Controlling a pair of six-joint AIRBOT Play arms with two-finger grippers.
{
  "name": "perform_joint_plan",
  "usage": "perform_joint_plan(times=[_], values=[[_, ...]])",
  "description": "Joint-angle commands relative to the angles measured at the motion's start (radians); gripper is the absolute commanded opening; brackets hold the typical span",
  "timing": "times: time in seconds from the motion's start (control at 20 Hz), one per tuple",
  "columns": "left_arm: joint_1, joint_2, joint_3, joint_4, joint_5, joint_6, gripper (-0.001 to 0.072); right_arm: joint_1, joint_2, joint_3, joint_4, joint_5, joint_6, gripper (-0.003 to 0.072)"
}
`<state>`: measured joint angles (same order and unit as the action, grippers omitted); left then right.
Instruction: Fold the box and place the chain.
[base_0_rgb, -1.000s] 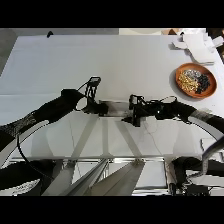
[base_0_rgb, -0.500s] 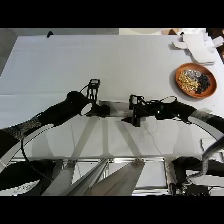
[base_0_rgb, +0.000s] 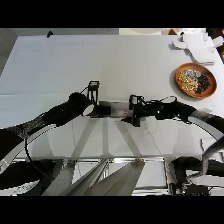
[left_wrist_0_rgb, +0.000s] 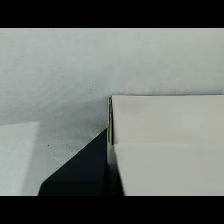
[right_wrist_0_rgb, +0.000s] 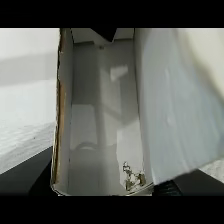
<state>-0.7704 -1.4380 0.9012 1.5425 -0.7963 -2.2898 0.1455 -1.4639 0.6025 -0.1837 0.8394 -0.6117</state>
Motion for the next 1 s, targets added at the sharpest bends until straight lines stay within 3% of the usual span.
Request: perform_joint_plan(times=[0.0, 0.2, 0.25, 0.3, 0.4, 0.7, 0.95], values=[[-0.003, -0.001, 0.001, -0.018, 0.016, 0.001, 0.0004, 0.001, -0.001, 0.0, -0.003, -0.005, 0.001, 0.0504], [-0.006, -0.002, 0.001, -0.015, 0.015, 0.021, 0.0005, 0.001, -0.001, 0.0, -0.003, -0.005, 0.001, 0.0504], [-0.006, -0.002, 0.001, -0.016, 0.018, 0.02, 0.0033, 0.001, -0.001, 0.0, -0.003, -0.005, 0.001, 0.0504], [-0.006, -0.001, 0.001, -0.016, 0.026, 0.02, 0.0135, 0.001, -0.001, 0.0, -0.003, -0.005, 0.001, 0.0504], [-0.004, 0.004, 0.001, -0.017, 0.051, 0.02, 0.0421, 0.001, -0.001, 0.0, -0.003, -0.005, 0.001, 0.0504], [0.004, 0.13, 0.001, -0.053, -0.002, 0.284, 0.0429, 0.001, -0.001, 0.0, -0.003, -0.005, 0.001, 0.0504], [0.019, 0.327, 0.0, -0.141, -0.189, 0.549, 0.0424, 0.001, -0.001, 0.0, -0.003, -0.005, 0.001, 0.0504]])
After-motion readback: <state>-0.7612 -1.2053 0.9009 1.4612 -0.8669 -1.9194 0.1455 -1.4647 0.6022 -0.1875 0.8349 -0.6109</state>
